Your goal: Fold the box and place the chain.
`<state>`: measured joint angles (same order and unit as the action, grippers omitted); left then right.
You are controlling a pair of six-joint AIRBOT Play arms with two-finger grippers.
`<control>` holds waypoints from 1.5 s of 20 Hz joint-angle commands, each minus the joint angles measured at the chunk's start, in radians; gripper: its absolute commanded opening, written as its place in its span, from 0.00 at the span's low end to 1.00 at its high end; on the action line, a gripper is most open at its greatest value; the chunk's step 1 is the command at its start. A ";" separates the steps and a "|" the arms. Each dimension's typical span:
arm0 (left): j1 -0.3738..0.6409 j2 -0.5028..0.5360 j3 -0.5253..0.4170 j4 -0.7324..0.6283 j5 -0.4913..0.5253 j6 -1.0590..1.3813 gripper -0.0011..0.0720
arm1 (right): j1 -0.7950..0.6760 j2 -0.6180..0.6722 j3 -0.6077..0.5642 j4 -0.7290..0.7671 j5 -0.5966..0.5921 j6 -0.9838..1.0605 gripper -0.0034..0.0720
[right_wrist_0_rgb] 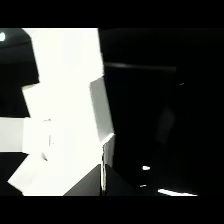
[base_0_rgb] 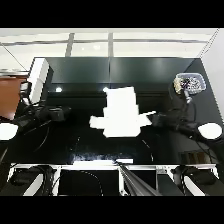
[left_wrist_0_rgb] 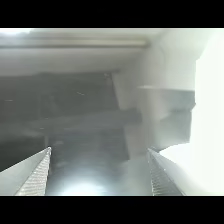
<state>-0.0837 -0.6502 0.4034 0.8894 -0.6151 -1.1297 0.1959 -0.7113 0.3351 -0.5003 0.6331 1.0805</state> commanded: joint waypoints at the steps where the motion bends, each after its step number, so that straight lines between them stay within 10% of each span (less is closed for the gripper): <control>1: -0.115 -0.091 0.015 -0.101 0.027 0.000 0.99 | 0.196 0.018 -0.044 0.021 -0.187 0.027 0.06; 13: -0.063 -0.901 0.524 -0.404 -0.590 0.476 0.99 | 0.205 0.018 -0.044 0.010 -0.148 0.034 0.07; 23: -0.140 -1.106 0.655 -0.384 -0.848 0.723 0.95 | 0.205 0.018 -0.044 -0.043 -0.120 0.034 0.07; 28: -0.141 -1.107 0.681 -0.322 -0.841 0.723 0.57 | 0.205 0.018 -0.044 -0.043 -0.117 0.034 0.07; 30: -0.141 -1.107 0.684 -0.325 -0.834 0.748 0.09 | 0.205 0.018 -0.044 -0.043 -0.117 0.034 0.07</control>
<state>-0.2226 -1.7535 1.0771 0.5514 -1.4467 -0.4149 0.4004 -0.6941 0.2913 -0.5426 0.5144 1.1149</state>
